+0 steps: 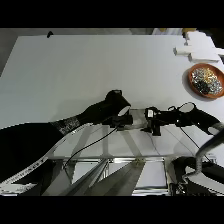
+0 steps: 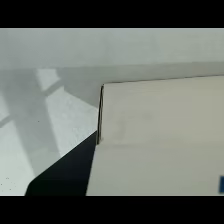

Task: Fold the box and place the chain.

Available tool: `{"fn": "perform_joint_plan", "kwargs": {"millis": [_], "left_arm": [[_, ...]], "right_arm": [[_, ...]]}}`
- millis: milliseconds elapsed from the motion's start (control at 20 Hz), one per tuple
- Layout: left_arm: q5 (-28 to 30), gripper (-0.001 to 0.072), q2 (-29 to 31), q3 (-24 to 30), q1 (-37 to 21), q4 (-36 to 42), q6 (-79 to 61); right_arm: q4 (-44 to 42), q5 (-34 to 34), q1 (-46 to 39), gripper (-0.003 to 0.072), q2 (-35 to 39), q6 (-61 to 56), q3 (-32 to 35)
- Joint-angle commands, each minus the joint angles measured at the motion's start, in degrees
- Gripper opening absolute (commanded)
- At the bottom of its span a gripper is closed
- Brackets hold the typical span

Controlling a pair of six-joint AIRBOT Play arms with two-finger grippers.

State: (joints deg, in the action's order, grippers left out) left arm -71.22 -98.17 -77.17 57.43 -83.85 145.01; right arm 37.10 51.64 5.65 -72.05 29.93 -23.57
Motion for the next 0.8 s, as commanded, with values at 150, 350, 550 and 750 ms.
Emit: {"fn": "perform_joint_plan", "kwargs": {"millis": [150, 350, 550, 750], "left_arm": [[-2.0, 0.0006, -0.9, -0.2, 0.2, 0.5, 1.0], [-2.4, 0.0197, -0.6, -0.2, 0.0, 0.7, 0.9], [-3.2, 0.0293, 2.8, -0.2, -1.9, 0.9, -1.1], [-5.2, 0.0293, 9.2, -0.2, -6.8, 2.9, -13.5]], "right_arm": [[0.0, 0.0, 0.0, 0.0317, 0.0, 0.0, 0.0], [0.0, 0.0, 0.0, 0.0317, 0.0, 0.0, 0.0], [0.0, 0.0, 0.0, 0.0317, 0.0, 0.0, 0.0], [0.0, 0.0, 0.0, 0.0317, 0.0, 0.0, 0.0]]}}
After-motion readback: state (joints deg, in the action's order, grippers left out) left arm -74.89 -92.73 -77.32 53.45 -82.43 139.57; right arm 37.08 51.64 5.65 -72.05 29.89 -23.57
